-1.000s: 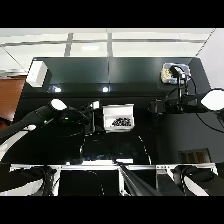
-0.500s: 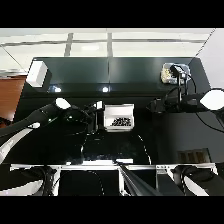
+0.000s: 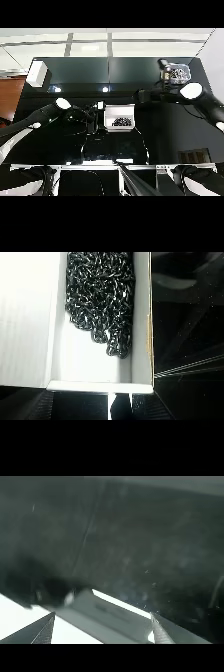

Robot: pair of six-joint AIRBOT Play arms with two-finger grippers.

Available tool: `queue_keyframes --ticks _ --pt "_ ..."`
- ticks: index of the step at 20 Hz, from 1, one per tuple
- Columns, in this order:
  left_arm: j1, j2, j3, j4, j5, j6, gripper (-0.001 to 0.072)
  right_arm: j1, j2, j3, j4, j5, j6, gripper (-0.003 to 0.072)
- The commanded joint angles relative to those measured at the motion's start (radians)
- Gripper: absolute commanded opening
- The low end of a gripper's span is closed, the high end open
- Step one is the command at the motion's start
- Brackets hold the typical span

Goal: Fold the box and place the chain.

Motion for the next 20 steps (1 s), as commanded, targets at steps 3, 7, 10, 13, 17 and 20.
queue_keyframes --ticks 3,7,10,13,17,20 --pt "-0.001 -0.001 0.001 0.001 -0.007 0.0 0.0419 0.007 -0.06 0.025 0.09 0.236 -0.669 0.0718" --pt "-0.001 -0.001 0.001 0.001 -0.007 0.0 0.0419 0.021 -0.043 0.051 0.083 0.32 -0.834 0.0717" --pt "-0.001 -0.001 0.001 0.001 -0.007 0.0 0.0419 0.067 -0.054 0.036 0.075 0.275 -0.893 0.0717" --pt "-0.001 -0.001 0.001 0.001 -0.006 0.0 0.0419 0.11 -0.071 0.03 0.038 0.263 -0.9 0.0717" --pt "-0.001 -0.001 0.001 0.001 -0.006 0.0 0.0419 0.127 -0.093 0.023 0.004 0.256 -0.899 0.0717" --pt "-0.001 -0.001 0.001 0.001 -0.006 0.0 0.0418 0.138 -0.093 0.023 0.002 0.265 -0.898 0.0715"
